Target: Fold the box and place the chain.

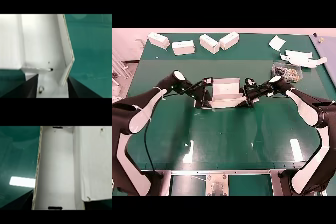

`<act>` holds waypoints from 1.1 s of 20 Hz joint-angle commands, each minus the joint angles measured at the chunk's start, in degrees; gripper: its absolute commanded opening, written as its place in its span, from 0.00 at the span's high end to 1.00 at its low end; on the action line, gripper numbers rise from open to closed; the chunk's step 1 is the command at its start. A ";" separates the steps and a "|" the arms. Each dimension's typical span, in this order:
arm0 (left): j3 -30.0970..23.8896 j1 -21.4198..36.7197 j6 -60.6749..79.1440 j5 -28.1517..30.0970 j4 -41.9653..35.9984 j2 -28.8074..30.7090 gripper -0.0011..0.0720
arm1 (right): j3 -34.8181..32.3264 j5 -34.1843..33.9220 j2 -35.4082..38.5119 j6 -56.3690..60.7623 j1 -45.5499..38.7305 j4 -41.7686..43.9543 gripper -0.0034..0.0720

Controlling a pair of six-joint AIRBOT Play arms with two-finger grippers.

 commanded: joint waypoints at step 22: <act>-0.26 1.42 5.79 -2.97 -11.58 -0.15 0.67 | -0.02 0.00 0.02 0.02 -0.07 -0.02 0.28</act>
